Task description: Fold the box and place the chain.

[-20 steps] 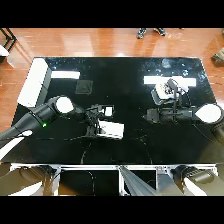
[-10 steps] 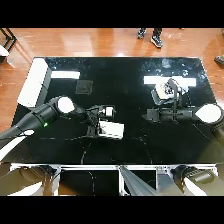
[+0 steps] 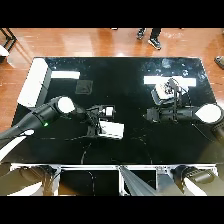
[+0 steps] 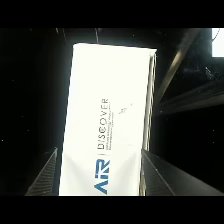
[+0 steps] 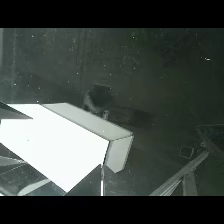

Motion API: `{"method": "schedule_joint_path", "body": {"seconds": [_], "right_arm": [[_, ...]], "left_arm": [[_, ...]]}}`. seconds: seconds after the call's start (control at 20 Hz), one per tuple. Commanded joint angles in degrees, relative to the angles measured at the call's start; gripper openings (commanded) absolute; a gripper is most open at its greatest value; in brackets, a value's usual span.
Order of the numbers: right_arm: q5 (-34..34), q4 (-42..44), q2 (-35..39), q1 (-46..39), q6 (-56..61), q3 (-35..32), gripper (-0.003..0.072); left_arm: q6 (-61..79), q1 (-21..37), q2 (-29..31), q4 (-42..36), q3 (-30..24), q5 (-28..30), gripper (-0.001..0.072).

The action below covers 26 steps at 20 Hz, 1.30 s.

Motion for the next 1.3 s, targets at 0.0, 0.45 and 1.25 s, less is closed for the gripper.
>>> {"method": "schedule_joint_path", "body": {"seconds": [0.0,0.45,1.25], "right_arm": [[-0.1,0.0,0.0,0.0,0.0,0.0,0.0026],[-0.1,0.0,0.0,0.0,0.0,0.0,0.0026],[-0.1,0.0,0.0,0.0,0.0,0.0,0.0026]], "left_arm": [[0.0,-0.3,-0.6,0.0,0.0,0.1,0.0632],[0.0,-0.3,-1.9,0.0,0.0,0.3,0.0629],[-11.1,-0.3,-2.5,5.0,2.1,-0.2,0.0434]]}}
